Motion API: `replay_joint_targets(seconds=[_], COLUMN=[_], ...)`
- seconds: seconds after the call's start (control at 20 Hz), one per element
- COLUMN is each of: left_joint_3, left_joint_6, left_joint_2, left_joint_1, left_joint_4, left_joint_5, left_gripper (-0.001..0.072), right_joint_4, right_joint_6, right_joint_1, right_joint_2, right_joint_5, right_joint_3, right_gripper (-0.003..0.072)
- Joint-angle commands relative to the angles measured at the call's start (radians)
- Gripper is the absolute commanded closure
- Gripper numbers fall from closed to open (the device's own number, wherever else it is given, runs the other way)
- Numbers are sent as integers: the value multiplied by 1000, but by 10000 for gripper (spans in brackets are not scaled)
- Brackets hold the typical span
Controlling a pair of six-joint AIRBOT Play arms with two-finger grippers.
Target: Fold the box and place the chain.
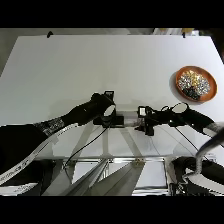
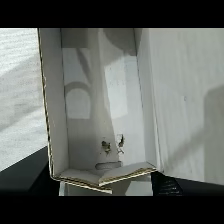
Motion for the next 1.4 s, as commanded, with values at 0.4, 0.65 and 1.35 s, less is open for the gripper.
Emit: replay_joint_targets(seconds=[0.4,0.65,1.35], left_joint_3=[1,-2,-517], left_joint_6=[233,544,2572], left_joint_2=[187,359,343], left_joint_1=[119,214,380], left_joint_4=[-59,-75,-804], left_joint_5=[-57,-349,314], left_gripper=[482,447,42], right_joint_4=[-1,-1,-1], right_joint_6=[-1,-1,-1], right_joint_1=[0,0,0], right_joint_2=[0,0,0], right_joint_5=[0,0,0], right_joint_3=[0,0,0], right_gripper=[309,309,309])
